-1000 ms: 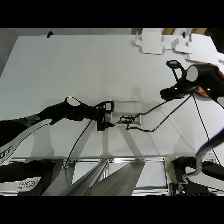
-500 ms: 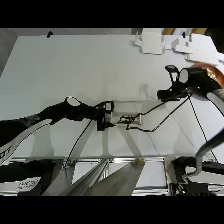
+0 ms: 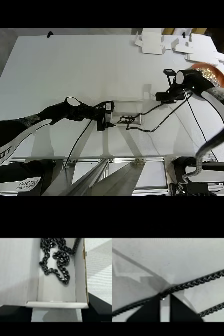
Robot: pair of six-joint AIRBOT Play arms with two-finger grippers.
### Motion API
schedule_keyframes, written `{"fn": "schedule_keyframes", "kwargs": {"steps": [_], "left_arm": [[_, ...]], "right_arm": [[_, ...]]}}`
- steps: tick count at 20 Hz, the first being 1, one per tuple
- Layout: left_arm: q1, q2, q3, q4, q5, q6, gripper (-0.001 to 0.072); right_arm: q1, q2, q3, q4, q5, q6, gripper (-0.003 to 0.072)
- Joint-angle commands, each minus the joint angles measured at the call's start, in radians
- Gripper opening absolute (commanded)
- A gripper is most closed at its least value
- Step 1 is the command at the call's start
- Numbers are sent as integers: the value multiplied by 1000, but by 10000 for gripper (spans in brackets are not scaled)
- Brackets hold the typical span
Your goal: Fold the box and place the chain.
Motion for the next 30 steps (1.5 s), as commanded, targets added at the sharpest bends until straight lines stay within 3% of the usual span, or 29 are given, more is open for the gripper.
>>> {"fn": "schedule_keyframes", "kwargs": {"steps": [1, 7, 13, 18, 24, 30], "left_arm": [[0, 0, 0, 0, 0, 0, 319], [0, 0, 0, 0, 0, 0, 319], [0, 0, 0, 0, 0, 0, 319], [0, 0, 0, 0, 0, 0, 319], [0, 0, 0, 0, 0, 0, 319], [0, 0, 0, 0, 0, 0, 319]], "right_arm": [[-1, -9, 0, -2, 10, -18, 23], [0, 110, 0, 3, 119, -137, 22], [27, 425, 0, 172, 243, -235, 23], [167, 656, 0, 321, 248, -233, 23], [388, 716, -4, 410, 168, -190, 23], [547, 679, -40, 282, -16, -84, 23]]}}
